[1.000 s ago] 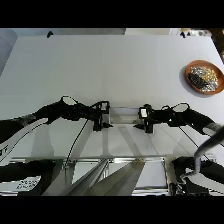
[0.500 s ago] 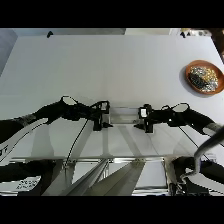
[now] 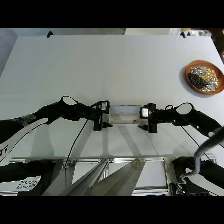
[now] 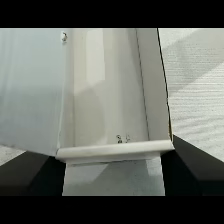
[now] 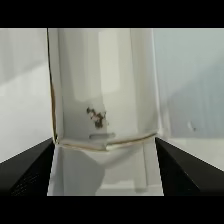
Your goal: Fold the box and place the chain.
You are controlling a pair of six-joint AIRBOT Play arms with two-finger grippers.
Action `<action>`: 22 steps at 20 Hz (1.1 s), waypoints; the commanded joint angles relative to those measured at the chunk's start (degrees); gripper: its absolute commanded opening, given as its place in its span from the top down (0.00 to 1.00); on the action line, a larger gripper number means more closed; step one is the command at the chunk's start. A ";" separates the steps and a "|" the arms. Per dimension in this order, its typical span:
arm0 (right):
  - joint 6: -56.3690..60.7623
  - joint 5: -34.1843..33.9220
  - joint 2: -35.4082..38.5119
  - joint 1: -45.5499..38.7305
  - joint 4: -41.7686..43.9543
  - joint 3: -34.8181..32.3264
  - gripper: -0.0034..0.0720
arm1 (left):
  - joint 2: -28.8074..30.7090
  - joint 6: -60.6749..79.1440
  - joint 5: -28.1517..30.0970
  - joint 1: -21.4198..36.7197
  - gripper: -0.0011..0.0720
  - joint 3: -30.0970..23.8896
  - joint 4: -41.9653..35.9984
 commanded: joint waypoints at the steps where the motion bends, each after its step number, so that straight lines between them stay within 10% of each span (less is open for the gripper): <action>1: 13.62 1.60 4.81 -0.04 -12.90 0.07 0.04 | 0.04 -0.02 -0.04 0.00 0.70 0.02 0.02; 8: 23.89 4.57 19.12 -0.02 -16.72 0.07 0.35 | 0.04 0.00 -0.07 0.00 0.70 0.02 0.02; 11: 24.63 8.50 20.85 0.07 -5.64 0.04 0.94 | 0.04 0.00 -0.07 0.00 0.70 0.02 0.02; 22: 29.14 -22.05 7.28 7.39 10.49 0.07 0.94 | 0.04 -0.02 -0.07 0.00 0.70 0.02 0.02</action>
